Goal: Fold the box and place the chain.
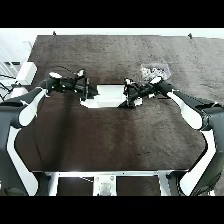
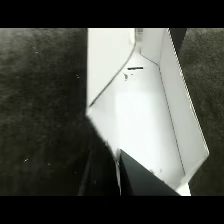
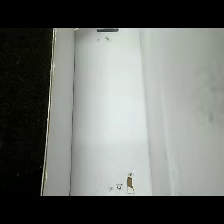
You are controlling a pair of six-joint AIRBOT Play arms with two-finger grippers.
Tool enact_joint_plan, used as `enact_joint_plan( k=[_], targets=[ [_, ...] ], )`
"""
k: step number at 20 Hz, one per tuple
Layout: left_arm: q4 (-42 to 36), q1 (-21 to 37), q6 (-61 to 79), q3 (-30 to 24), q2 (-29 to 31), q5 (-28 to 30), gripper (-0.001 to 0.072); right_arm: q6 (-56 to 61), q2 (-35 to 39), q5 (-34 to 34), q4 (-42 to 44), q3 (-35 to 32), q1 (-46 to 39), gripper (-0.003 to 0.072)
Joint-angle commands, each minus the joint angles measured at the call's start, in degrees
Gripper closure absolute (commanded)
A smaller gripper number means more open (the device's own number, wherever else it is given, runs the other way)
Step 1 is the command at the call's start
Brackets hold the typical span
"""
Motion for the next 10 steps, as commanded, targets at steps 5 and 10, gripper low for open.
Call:
enact_joint_plan(
  k=[5,10],
  targets=[
    [-2.0,7.3,-2.9,1.4,3.5,-13.1,0.0692,0.0,0.0,0.0,0.1,0.0,0.1,0.0094],
    [-2.1,5.3,-10.7,0.2,10.5,-9.1,0.0698,0.0,0.0,0.0,0.1,0.0,0.1,0.0094]
  ],
)
